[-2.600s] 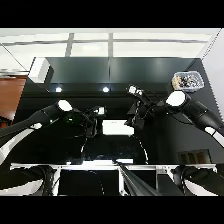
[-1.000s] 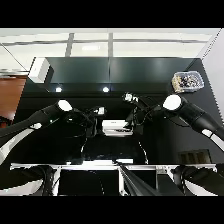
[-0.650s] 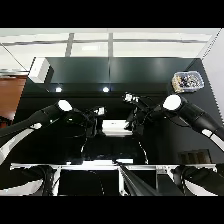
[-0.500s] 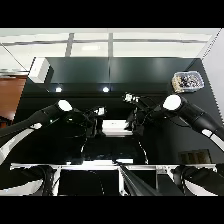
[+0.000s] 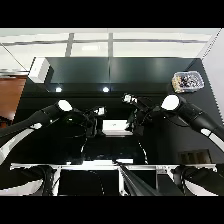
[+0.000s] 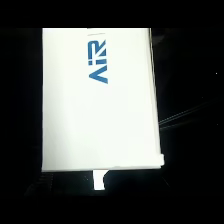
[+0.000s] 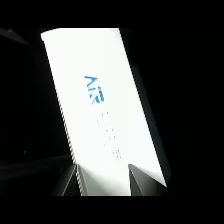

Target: Fold the box and place the chain.

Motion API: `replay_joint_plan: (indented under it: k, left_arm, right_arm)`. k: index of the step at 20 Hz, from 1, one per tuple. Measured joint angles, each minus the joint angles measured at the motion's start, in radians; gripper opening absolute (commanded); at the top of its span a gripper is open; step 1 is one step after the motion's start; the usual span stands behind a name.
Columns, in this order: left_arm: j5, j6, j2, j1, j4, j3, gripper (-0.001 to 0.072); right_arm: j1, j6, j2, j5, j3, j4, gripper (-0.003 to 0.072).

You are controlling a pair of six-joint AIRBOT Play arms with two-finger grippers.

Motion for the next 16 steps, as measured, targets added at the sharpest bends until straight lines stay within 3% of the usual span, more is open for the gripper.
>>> replay_joint_plan:
  k: [1, 2, 3, 6, 9, 12, 16]
  left_arm:
    - [0.000, 0.000, 0.000, 0.000, 0.000, 0.000, 0.0353]
    - [0.000, 0.000, 0.000, 0.000, 0.000, 0.000, 0.0353]
    - [0.000, 0.000, 0.000, 0.000, 0.000, 0.000, 0.0352]
    - [0.000, 0.000, 0.000, 0.000, 0.000, 0.000, 0.0352]
    - [0.000, 0.000, 0.000, 0.000, 0.000, 0.000, 0.0352]
    - [0.000, 0.000, 0.000, 0.000, 0.000, 0.000, 0.0352]
    - [0.000, 0.001, 0.000, 0.000, 0.000, 0.000, 0.0352]
  right_arm:
    - [-0.006, 0.047, 0.008, 0.018, 0.010, 0.002, 0.0266]
    - [-0.018, 0.105, 0.024, 0.034, 0.021, 0.016, 0.0093]
    - [-0.031, 0.166, 0.036, 0.051, 0.026, 0.023, 0.0016]
    - [-0.080, 0.328, 0.061, 0.105, 0.004, 0.072, 0.0014]
    - [-0.102, 0.350, 0.068, 0.101, -0.094, 0.308, 0.0014]
    - [-0.095, 0.358, 0.070, -0.011, -0.199, 0.508, 0.0015]
    - [-0.068, 0.418, 0.071, -0.173, -0.273, 0.559, 0.0015]
